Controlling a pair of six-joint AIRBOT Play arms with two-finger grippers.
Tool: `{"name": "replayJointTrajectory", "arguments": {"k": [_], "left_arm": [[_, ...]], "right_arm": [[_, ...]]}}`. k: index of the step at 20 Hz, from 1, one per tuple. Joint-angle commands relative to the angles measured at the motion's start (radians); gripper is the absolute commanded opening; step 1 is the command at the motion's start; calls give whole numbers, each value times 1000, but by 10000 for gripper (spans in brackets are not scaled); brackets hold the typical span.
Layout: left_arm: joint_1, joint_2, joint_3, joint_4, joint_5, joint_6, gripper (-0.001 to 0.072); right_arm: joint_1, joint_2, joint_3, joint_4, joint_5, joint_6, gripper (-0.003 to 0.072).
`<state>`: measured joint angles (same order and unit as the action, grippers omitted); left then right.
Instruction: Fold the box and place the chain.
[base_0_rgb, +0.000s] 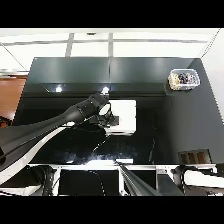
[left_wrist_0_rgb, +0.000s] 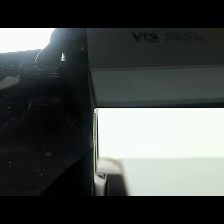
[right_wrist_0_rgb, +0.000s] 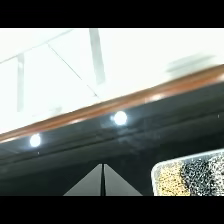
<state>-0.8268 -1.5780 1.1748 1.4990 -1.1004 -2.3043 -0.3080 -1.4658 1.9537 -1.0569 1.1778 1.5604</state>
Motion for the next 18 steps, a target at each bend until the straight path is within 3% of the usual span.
{"name": "replayJointTrajectory", "arguments": {"k": [1,4,5,6,10,13,18], "left_arm": [[0,0,0,0,0,0,31],[0,0,0,0,0,0,31],[0,0,0,0,0,0,32],[0,0,0,0,1,0,31],[0,0,0,0,0,0,31],[0,0,0,0,0,0,32],[0,0,0,0,0,0,31]], "right_arm": [[2,2,-58,-79,47,-16,21],[3,-45,-274,-115,19,11,39],[4,-80,-325,-115,12,39,333],[5,-124,-348,-115,18,56,568],[17,-272,-349,-91,-22,114,574],[24,-322,-349,-76,-107,140,533],[30,-386,-348,-61,-122,151,533]]}}
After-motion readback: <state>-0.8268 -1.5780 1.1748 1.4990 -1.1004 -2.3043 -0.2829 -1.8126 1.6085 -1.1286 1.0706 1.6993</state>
